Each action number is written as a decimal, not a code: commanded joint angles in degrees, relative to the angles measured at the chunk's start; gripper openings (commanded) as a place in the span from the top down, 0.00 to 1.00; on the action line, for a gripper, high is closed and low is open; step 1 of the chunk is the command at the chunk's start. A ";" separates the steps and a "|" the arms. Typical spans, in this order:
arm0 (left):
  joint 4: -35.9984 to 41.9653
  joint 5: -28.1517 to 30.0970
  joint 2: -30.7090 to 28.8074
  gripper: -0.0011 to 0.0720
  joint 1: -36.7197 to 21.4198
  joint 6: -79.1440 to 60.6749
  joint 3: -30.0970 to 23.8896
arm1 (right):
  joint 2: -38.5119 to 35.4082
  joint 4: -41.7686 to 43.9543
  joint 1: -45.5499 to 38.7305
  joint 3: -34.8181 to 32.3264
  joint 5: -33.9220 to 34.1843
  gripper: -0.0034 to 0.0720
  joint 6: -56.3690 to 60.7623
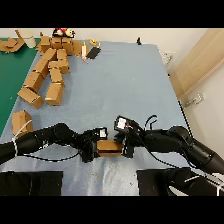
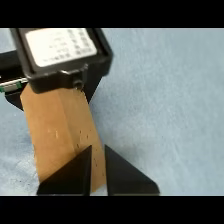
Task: Fold the box.
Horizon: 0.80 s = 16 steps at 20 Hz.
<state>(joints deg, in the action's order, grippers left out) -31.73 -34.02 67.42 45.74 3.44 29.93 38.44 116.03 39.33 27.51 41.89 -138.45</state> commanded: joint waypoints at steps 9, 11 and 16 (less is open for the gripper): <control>-0.02 0.00 -0.02 0.37 -0.02 -0.02 0.00 | 1.38 -5.29 9.01 0.04 -2.01 0.45 -3.72; 0.00 0.00 -0.02 0.37 -0.02 -0.02 0.00 | 1.92 -5.03 9.03 0.04 -2.01 0.45 -4.63; -0.02 0.00 -0.02 0.37 -0.02 0.00 0.00 | 1.92 -3.32 9.75 0.04 -1.31 0.36 -8.31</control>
<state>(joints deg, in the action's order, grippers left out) -31.73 -34.02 67.42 45.74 3.44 29.93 40.18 112.20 48.53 27.51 40.03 -144.64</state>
